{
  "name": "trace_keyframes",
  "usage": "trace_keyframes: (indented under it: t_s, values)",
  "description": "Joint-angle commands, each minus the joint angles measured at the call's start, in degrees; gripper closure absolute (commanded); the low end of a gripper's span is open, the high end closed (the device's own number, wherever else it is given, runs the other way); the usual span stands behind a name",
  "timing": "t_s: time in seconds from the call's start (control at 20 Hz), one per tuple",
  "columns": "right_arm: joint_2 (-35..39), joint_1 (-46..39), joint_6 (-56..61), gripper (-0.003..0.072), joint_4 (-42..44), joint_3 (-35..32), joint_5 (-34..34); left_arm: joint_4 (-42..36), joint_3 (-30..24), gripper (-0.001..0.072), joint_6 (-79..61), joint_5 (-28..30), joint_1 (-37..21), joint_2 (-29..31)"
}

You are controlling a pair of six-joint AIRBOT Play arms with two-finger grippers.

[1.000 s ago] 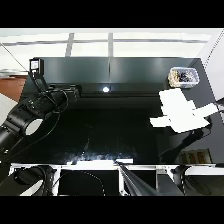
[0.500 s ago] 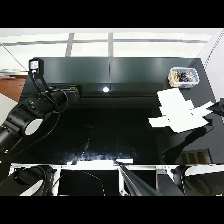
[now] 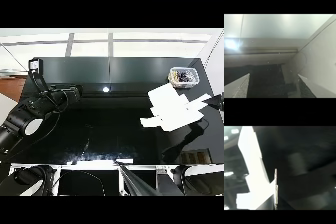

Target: Fold the box and place the chain.

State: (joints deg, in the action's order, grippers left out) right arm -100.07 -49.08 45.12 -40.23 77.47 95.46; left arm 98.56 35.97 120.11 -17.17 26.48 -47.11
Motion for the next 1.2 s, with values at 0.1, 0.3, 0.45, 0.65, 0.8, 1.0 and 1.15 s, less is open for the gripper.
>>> trace_keyframes:
  t_s: [0.1,0.3,0.45,0.65,0.8,1.0,1.15]
  values:
    - [5.9,6.4,0.6,0.0664,8.8,-7.0,0.5,-3.3,0.0,0.0013,0.0,-1.0,0.3,0.0]
    - [20.0,14.8,2.8,0.0663,14.2,-23.8,-16.4,-9.2,0.0,0.0013,0.0,-4.8,2.2,0.0]
    - [34.7,24.0,3.8,0.0663,20.1,-37.1,-29.2,-11.1,0.0,0.0013,-0.1,-9.2,4.4,0.0]
    - [52.3,37.2,11.4,0.0663,19.5,-50.2,-41.9,-12.4,0.0,0.0013,-0.3,-17.2,3.2,0.0]
    - [60.4,47.7,15.9,0.0663,14.5,-54.9,-47.0,-19.7,0.0,0.0013,-5.5,-24.2,-5.7,-0.2]
    - [66.3,62.1,14.6,0.0663,6.3,-57.7,-58.2,-40.0,-0.1,0.0013,-28.4,-28.9,-13.9,-3.6]
    - [66.3,68.2,16.6,0.0663,5.9,-58.5,-63.0,-57.1,-0.7,0.0014,-42.1,-34.9,-20.8,-8.2]
